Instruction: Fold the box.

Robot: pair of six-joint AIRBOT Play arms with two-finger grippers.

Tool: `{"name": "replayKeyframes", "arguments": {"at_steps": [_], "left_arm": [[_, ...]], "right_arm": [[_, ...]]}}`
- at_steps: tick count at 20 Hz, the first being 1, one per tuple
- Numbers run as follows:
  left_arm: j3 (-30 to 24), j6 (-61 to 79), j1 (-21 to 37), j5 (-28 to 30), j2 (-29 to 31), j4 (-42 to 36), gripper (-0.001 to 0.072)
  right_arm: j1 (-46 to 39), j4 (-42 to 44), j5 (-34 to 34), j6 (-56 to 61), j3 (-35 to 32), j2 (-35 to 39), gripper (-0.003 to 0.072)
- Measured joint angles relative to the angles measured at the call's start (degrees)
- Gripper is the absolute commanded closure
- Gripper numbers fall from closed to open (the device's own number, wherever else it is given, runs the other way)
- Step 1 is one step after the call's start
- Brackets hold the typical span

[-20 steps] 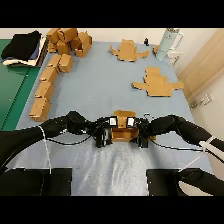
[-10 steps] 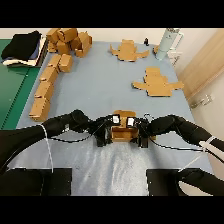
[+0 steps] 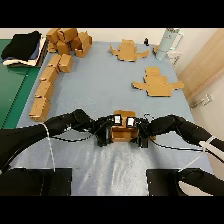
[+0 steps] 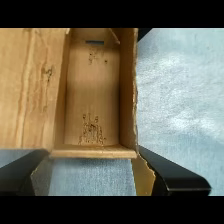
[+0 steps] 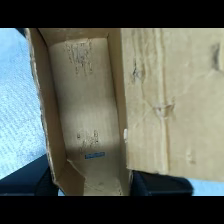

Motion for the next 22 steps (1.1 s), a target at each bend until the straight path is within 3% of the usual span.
{"name": "replayKeyframes", "arguments": {"at_steps": [8,10,17,19,20,22], "left_arm": [[0.4,-0.2,-1.1,0.3,-0.3,1.6,0.001],[0.4,-1.4,-1.2,0.6,-0.4,2.7,0.0124],[1.0,-2.9,-1.4,0.7,-0.6,4.1,0.0127],[1.0,-3.0,-1.4,0.7,-0.7,4.2,0.011],[1.1,-3.0,-1.4,0.7,-0.7,4.2,0.002],[1.1,-3.1,-1.7,0.7,-0.7,4.2,0.0008]], "right_arm": [[0.0,0.0,0.0,0.0,0.0,0.0,0.0199],[0.0,0.0,0.0,0.0,0.0,0.0,0.0199],[0.0,0.0,0.0,0.0,0.0,0.0,0.0199],[0.0,0.0,0.0,0.0,0.0,0.0,0.0199],[0.0,0.0,0.0,0.0,0.0,0.0,0.0199],[0.0,0.0,0.0,0.0,0.0,0.0,0.0199]]}}
